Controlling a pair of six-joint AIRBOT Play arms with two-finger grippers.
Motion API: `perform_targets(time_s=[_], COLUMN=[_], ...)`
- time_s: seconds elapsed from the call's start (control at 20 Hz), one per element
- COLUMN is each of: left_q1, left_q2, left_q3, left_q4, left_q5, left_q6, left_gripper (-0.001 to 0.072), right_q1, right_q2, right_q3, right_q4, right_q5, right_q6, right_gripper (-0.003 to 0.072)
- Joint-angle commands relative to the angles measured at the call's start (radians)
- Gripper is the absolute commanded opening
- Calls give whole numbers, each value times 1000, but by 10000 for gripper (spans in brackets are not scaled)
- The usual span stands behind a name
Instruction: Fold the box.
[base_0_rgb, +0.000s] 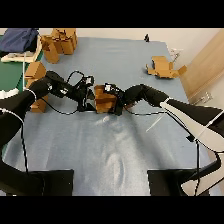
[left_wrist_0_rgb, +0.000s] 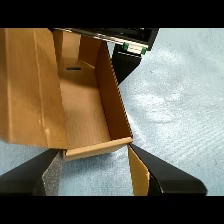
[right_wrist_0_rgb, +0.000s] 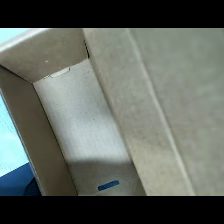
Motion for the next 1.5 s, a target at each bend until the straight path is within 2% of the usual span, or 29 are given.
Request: perform_targets(time_s=[0.0, 0.65, 0.7, 0.75, 1.1, 1.45], left_q1=[0, 1, 1, 3, 3, 3], left_q2=[-1, -1, -1, -1, -1, -1], left_q3=[1, 1, 1, 1, 1, 1], left_q4=[3, 7, 15, 32, 132, 146], left_q5=[-2, 0, 5, 8, 66, 87], left_q6=[-1, -2, -9, -10, -87, -87], left_gripper=[170, 167, 61, 23, 23, 22], right_q1=[1, 1, 1, 1, 1, 0], right_q2=[0, 0, 0, 0, 2, 16], right_q3=[0, 0, 0, 0, 0, 0], right_q4=[-1, -2, -2, -2, -8, -116], right_q5=[-4, -4, -5, -5, -33, -89], right_q6=[-4, -5, -5, -5, -5, -1], right_gripper=[700, 700, 700, 700, 701, 713])
